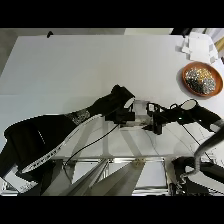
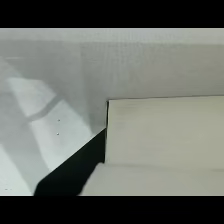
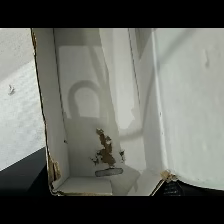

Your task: Fold the box and place the chain.

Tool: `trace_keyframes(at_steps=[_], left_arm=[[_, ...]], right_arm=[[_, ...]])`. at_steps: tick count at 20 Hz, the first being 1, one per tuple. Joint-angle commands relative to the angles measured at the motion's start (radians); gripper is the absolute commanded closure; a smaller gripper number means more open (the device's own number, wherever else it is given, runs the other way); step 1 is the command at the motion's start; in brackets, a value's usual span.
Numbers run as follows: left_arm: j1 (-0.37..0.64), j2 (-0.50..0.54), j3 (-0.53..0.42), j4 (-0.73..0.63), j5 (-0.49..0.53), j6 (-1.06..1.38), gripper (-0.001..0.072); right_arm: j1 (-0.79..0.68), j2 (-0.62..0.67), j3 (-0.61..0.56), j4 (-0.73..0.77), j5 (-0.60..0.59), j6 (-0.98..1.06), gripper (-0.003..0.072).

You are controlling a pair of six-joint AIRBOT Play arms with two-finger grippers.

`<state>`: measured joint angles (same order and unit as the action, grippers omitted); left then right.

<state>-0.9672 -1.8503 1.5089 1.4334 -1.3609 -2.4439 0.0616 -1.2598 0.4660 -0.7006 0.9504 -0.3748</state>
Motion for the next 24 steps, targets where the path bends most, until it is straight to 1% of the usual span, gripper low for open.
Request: trace_keyframes(at_steps=[1,2,6,11,16,20,22,24], left_arm=[[0.004,0.011,0.001,-0.007,0.003,-0.006,0.0498],[0.009,0.020,0.001,-0.007,0.003,-0.006,0.0477],[0.029,0.062,0.001,-0.016,-0.004,0.038,0.0477],[0.054,0.118,0.001,-0.062,0.011,0.109,0.0477],[0.084,0.204,0.001,-0.096,0.010,0.312,0.0477],[0.129,0.314,0.000,-0.093,-0.006,0.479,0.0477],[0.155,0.366,-0.014,-0.093,-0.005,0.609,0.0469],[0.183,0.425,-0.073,-0.093,0.008,0.772,0.0262]], right_arm=[[0.000,0.001,0.001,0.001,0.000,0.000,0.0312],[0.000,0.001,0.001,0.001,0.000,0.000,0.0312],[0.000,0.001,0.001,0.001,0.000,0.000,0.0312],[0.000,0.001,0.001,0.001,0.000,0.000,0.0312],[0.000,0.001,0.001,0.001,0.000,0.000,0.0312],[0.000,0.001,0.001,0.001,0.000,0.000,0.0312],[0.000,0.001,0.001,0.001,0.000,0.000,0.0312],[0.000,0.001,0.001,0.001,0.000,0.000,0.0312]])
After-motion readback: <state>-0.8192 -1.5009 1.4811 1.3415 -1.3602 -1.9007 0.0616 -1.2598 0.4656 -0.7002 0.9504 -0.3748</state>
